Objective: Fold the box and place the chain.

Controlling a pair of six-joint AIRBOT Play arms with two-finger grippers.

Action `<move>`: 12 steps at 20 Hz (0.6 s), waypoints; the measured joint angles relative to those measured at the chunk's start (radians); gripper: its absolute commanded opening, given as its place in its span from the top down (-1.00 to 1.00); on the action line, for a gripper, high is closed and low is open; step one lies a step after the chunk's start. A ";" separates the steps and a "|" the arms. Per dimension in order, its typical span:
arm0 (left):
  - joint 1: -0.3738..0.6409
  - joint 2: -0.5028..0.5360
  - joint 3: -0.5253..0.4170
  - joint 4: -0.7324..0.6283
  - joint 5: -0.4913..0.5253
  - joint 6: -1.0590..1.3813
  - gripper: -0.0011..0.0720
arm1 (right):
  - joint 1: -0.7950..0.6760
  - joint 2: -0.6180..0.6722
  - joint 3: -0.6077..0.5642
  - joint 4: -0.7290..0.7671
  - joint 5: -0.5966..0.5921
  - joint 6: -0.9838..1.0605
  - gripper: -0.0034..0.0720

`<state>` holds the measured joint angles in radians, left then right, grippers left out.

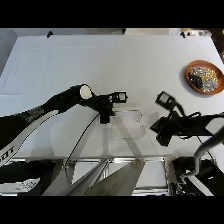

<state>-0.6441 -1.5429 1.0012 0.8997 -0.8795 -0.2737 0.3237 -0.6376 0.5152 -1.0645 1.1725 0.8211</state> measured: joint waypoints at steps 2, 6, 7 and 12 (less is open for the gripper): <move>0.000 0.000 0.000 0.000 0.000 0.000 0.94 | 0.000 -0.042 -0.029 0.003 0.004 -0.125 0.18; 0.000 0.000 0.000 -0.001 0.000 0.000 0.94 | 0.000 -0.110 -0.057 -0.068 -0.034 -0.245 -0.95; 0.000 0.000 0.000 -0.001 0.000 0.000 0.94 | 0.000 -0.117 -0.065 -0.082 -0.064 -0.257 -0.95; -0.001 0.000 0.000 -0.001 0.000 0.000 0.94 | 0.063 -0.125 -0.164 -0.105 -0.263 -0.350 -0.95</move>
<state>-0.6449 -1.5429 1.0012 0.8986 -0.8791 -0.2737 0.3866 -0.7628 0.3515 -1.1694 0.9096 0.4709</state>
